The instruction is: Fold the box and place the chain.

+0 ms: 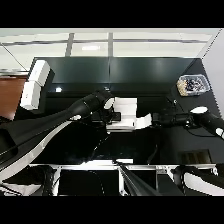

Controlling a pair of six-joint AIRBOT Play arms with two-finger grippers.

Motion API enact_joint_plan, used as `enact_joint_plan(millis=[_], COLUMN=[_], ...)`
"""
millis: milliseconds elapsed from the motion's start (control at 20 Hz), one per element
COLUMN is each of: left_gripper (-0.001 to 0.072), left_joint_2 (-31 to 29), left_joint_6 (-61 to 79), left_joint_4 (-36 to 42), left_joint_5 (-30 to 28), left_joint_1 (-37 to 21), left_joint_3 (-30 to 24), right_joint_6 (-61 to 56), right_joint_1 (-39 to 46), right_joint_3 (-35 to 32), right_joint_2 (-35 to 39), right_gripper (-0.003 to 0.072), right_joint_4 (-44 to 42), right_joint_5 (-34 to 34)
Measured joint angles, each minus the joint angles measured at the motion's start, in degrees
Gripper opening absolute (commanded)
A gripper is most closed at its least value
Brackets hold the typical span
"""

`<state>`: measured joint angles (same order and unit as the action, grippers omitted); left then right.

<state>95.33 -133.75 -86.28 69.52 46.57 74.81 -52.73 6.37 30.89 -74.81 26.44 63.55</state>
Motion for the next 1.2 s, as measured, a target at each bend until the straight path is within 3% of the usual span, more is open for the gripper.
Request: enact_joint_plan(millis=[50, 100, 400, 650, 800, 850, 900, 1200], left_gripper=[0.0028, 0.0028, 0.0028, 0.0028, 0.0028, 0.0027, 0.0027, 0.0028], left_joint_2=[0.0, 0.0, 0.0, 0.0, 0.0, 0.0, 0.0, 0.0], left_joint_6=[0.0, 0.0, 0.0, 0.0, 0.0, 0.0, 0.0, 0.0], left_joint_4=[0.0, 0.0, 0.0, 0.0, 0.0, 0.0, 0.0, 0.0], left_joint_5=[0.0, 0.0, 0.0, 0.0, 0.0, 0.0, -0.1, 0.0], left_joint_1=[0.0, 0.0, 0.0, 0.0, 0.0, 0.0, 0.0, 0.0], left_joint_3=[0.0, 0.0, 0.0, 0.0, 0.0, 0.0, 0.0, 0.0], right_joint_6=[0.2, 0.2, -1.0, -6.1, -12.7, -16.1, -19.2, -33.5], right_joint_1=[-0.5, -0.9, -4.2, -11.9, -17.6, -19.6, -21.3, -29.2], right_joint_3=[1.5, 2.8, 8.0, 11.6, 14.6, 15.5, 16.3, 18.5], right_joint_2=[-0.4, -0.6, -1.1, -1.1, -1.1, -1.1, -1.1, -1.1], right_gripper=[0.0699, 0.072, 0.072, 0.072, 0.072, 0.0586, 0.0542, 0.054], right_joint_4=[0.9, 1.9, 4.0, 5.0, 10.4, 13.7, 16.6, 29.9], right_joint_5=[1.2, 2.2, 6.7, 3.6, 0.9, -0.1, -1.1, -6.2])
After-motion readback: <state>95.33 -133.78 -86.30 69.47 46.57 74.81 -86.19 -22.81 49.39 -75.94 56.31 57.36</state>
